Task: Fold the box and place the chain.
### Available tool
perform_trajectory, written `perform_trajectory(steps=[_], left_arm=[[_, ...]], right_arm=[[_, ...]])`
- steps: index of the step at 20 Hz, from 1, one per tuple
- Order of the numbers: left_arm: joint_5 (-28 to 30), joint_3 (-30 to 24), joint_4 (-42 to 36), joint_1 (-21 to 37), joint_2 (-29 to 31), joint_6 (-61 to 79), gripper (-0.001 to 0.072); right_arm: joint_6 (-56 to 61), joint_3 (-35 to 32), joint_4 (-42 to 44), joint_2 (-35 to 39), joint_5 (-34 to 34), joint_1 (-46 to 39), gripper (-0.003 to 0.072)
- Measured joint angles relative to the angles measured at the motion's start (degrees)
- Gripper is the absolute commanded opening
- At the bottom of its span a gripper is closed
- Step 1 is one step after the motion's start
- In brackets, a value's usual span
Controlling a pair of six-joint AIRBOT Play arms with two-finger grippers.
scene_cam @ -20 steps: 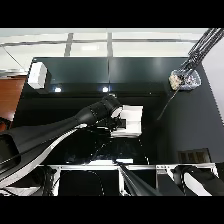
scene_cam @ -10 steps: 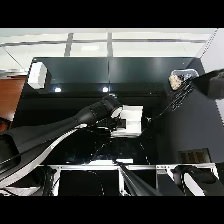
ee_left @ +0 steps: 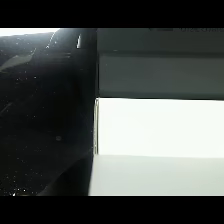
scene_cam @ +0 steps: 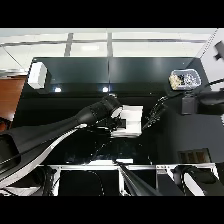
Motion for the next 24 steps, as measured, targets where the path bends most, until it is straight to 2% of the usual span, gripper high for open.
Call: perform_trajectory(steps=[6, 11, 15, 17, 18, 20, 24], left_arm=[[0.0, 0.0, 0.0, 0.0, 0.0, 0.0, 0.0029], [0.0, 0.0, 0.0, 0.0, 0.0, 0.0, 0.0029], [0.0, 0.0, 0.0, 0.0, 0.0, 0.0, 0.0029], [0.0, 0.0, 0.0, 0.0, 0.0, 0.0, 0.0029], [0.0, 0.0, 0.0, 0.0, 0.0, 0.0, 0.0029], [0.0, 0.0, 0.0, 0.0, 0.0, 0.0, 0.0029], [0.0, 0.0, 0.0, 0.0, 0.0, 0.0, 0.0029]], right_arm=[[-1.7, -10.7, 7.0, -0.2, -8.0, 5.1, 0.0018], [-1.7, -18.1, 6.4, -2.4, -18.3, 12.0, 0.0018], [-1.4, -20.7, 4.7, -5.9, -23.9, 15.8, 0.0025], [-1.2, -21.1, 4.3, -6.7, -25.3, 16.4, 0.0394], [-1.3, -21.2, 4.1, -7.0, -25.4, 16.2, 0.0424], [-1.3, -20.6, 3.4, -7.3, -24.1, 13.9, 0.0424], [-3.4, -19.1, -1.0, -6.9, -16.4, 4.1, 0.0424]])
